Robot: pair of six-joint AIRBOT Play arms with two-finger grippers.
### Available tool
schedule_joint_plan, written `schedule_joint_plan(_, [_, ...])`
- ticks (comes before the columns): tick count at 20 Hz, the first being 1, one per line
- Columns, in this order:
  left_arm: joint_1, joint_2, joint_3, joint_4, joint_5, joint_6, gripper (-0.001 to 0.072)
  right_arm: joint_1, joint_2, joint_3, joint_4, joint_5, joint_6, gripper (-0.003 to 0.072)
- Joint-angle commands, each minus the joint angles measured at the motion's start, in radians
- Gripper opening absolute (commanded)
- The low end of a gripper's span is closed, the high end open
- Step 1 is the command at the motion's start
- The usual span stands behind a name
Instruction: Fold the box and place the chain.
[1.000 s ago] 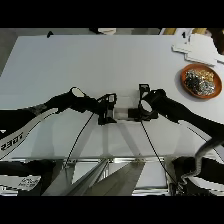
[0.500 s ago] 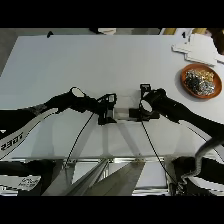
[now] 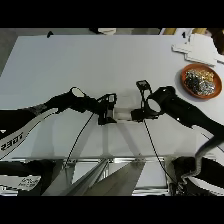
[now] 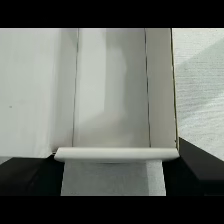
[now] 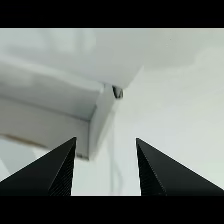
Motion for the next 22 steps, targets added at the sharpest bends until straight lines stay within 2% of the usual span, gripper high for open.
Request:
schedule_joint_plan(1, [0.001, 0.001, 0.001, 0.000, 0.000, 0.000, 0.0209, -0.009, 0.081, 0.129, -0.127, 0.189, -0.222, 0.0407])
schedule_joint_plan(3, [0.001, 0.001, 0.001, 0.000, 0.000, 0.001, 0.0209, -0.078, 0.080, 0.262, -0.191, 0.184, -0.291, 0.0394])
schedule_joint_plan(5, [0.001, 0.001, 0.001, 0.000, 0.000, 0.000, 0.0209, -0.212, 0.064, 0.383, -0.205, 0.129, -0.335, 0.0384])
schedule_joint_plan(7, [0.001, 0.001, 0.001, 0.000, 0.000, 0.001, 0.0209, -0.377, 0.000, 0.510, -0.200, 0.105, -0.371, 0.0336])
schedule_joint_plan(10, [0.001, 0.001, 0.001, 0.000, 0.000, 0.000, 0.0209, -0.600, -0.138, 0.654, -0.162, 0.070, -0.415, 0.0336])
schedule_joint_plan(11, [0.001, 0.001, 0.001, 0.000, 0.000, 0.000, 0.0209, -0.652, -0.175, 0.667, -0.159, 0.035, -0.414, 0.0336])
schedule_joint_plan(13, [0.001, 0.001, 0.001, 0.000, 0.000, 0.000, 0.0209, -0.744, -0.243, 0.667, -0.159, -0.031, -0.430, 0.0264])
schedule_joint_plan(14, [0.001, 0.001, 0.001, 0.000, 0.000, 0.001, 0.0209, -0.786, -0.280, 0.667, -0.159, -0.046, -0.441, 0.0256])
schedule_joint_plan(18, [0.001, 0.001, 0.001, 0.000, 0.000, 0.001, 0.0209, -0.913, -0.417, 0.667, -0.129, -0.065, -0.440, 0.0256])
schedule_joint_plan(22, [0.001, 0.001, 0.001, 0.000, 0.000, 0.001, 0.0209, -0.970, -0.506, 0.667, -0.053, -0.106, -0.462, 0.0256])
